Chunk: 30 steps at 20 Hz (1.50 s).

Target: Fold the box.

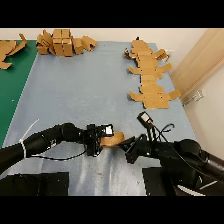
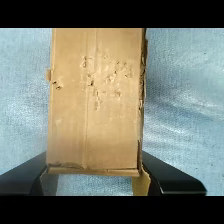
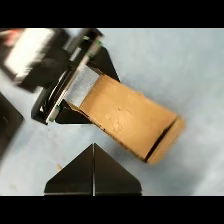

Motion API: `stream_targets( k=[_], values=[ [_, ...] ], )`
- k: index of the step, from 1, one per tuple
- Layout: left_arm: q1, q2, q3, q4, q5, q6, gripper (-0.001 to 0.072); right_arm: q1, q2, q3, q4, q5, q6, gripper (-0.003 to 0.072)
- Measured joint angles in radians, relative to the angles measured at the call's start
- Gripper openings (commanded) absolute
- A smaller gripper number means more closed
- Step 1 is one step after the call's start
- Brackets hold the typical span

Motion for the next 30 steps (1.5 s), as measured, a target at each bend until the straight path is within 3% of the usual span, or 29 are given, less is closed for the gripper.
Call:
stream_targets(
  k=[2, 6, 11, 23, 27, 30],
  values=[
    [0.0, 0.0, 0.0, 0.0, 0.0, 0.0, 0.0562, 0.003, 0.013, -0.083, 0.088, 0.126, 0.19, 0.0],
    [0.0, 0.0, 0.0, 0.0, 0.0, 0.0, 0.0562, 0.023, 0.023, -0.18, 0.198, 0.332, 0.383, 0.0001],
    [0.0, 0.0, 0.0, 0.0, 0.0, 0.0, 0.0562, 0.029, -0.018, -0.211, 0.223, 0.422, 0.455, 0.0001],
    [0.0, 0.0, 0.0, 0.0, -0.001, 0.0, 0.0562, 0.03, -0.076, -0.218, 0.229, 0.448, 0.477, 0.0002],
    [0.0, 0.0, 0.0, 0.0, 0.0, 0.0, 0.0562, 0.024, -0.005, -0.187, 0.139, 0.41, 0.474, 0.0002],
    [0.0, 0.0, 0.0, 0.0, 0.0, 0.0, 0.0562, -0.025, 0.085, -0.15, 0.02, 0.297, 0.475, 0.0003]
  ],
)
